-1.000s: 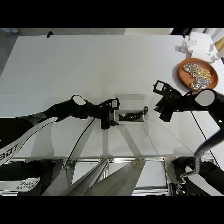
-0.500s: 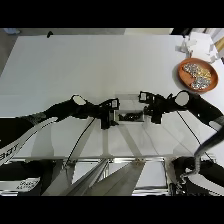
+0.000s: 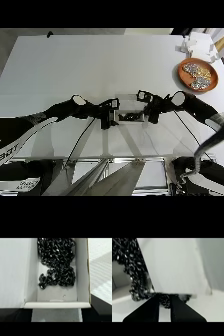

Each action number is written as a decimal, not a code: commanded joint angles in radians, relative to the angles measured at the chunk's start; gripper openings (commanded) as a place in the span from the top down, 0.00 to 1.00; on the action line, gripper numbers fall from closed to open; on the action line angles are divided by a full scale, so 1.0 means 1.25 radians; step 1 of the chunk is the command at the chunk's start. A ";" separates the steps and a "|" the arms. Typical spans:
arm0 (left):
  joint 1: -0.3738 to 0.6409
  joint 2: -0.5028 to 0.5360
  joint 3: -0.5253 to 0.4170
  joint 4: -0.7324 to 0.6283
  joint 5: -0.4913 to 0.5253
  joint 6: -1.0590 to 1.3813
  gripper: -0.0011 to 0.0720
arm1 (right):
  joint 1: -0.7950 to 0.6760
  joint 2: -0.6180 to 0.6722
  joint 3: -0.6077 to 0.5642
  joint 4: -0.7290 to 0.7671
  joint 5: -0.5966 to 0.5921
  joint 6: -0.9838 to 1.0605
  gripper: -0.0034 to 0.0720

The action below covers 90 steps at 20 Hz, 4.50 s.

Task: Fold the box and place the chain.

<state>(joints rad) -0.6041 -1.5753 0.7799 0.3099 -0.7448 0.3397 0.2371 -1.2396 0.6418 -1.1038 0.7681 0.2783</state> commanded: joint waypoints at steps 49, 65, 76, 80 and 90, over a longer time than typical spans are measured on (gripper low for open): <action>0.000 0.001 0.000 0.000 0.000 0.000 0.80 | 0.159 0.213 0.023 0.131 -0.037 0.385 0.56; 0.000 0.001 0.000 0.000 0.000 0.001 0.80 | 0.140 0.071 0.153 0.055 -0.030 0.101 0.94; 0.000 0.001 0.000 0.000 0.000 0.001 0.80 | 0.140 0.072 0.153 0.105 0.253 0.085 0.69; 0.000 0.000 0.000 0.000 0.000 0.000 0.80 | 0.145 0.081 0.153 0.169 0.280 0.075 0.69; 0.000 0.001 0.000 0.000 0.000 0.001 0.80 | 0.217 0.099 0.153 0.048 0.147 0.067 0.62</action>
<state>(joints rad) -0.6041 -1.5753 0.7799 0.3103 -0.7448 0.3401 0.4984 -1.1175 0.8326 -1.0164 1.0077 0.3622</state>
